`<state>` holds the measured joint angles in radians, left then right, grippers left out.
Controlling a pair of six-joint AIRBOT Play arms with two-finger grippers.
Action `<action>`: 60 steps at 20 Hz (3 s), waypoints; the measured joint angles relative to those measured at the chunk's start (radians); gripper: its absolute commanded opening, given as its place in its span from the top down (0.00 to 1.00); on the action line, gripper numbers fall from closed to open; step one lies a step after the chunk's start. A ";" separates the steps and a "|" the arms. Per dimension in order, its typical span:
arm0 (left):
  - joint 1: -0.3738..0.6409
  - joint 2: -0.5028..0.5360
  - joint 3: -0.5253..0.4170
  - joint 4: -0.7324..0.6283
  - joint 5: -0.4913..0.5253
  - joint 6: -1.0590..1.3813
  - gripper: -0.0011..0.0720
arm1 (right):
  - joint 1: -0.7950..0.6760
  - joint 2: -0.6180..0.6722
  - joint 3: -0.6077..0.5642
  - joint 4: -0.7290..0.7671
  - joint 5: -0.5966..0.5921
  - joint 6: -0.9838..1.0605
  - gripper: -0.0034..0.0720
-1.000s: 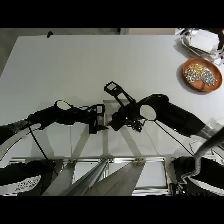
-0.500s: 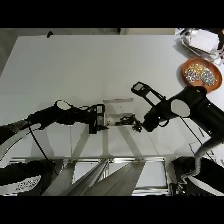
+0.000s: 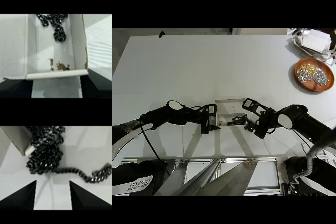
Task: Fold the box and place the chain.
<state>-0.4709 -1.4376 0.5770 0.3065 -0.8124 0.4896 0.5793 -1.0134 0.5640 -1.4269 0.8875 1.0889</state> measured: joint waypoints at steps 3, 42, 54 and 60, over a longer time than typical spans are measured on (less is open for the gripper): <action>0.000 0.000 0.000 0.000 0.000 0.000 0.70 | 0.000 -0.036 -0.024 0.028 -0.101 -0.050 0.35; 0.000 0.000 0.000 0.000 0.000 0.000 0.70 | 0.012 0.284 0.400 0.256 -0.026 -0.092 0.94; 0.000 0.000 0.000 0.000 0.000 0.000 0.70 | 0.105 -0.016 0.415 0.282 0.052 -0.048 0.94; 0.000 0.000 0.000 0.000 0.000 0.000 0.70 | 0.117 -0.188 0.414 0.284 0.089 -0.041 0.94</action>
<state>-0.4709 -1.4376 0.5770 0.3065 -0.8127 0.4892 0.6964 -1.2015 0.9783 -1.1427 0.9764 1.0481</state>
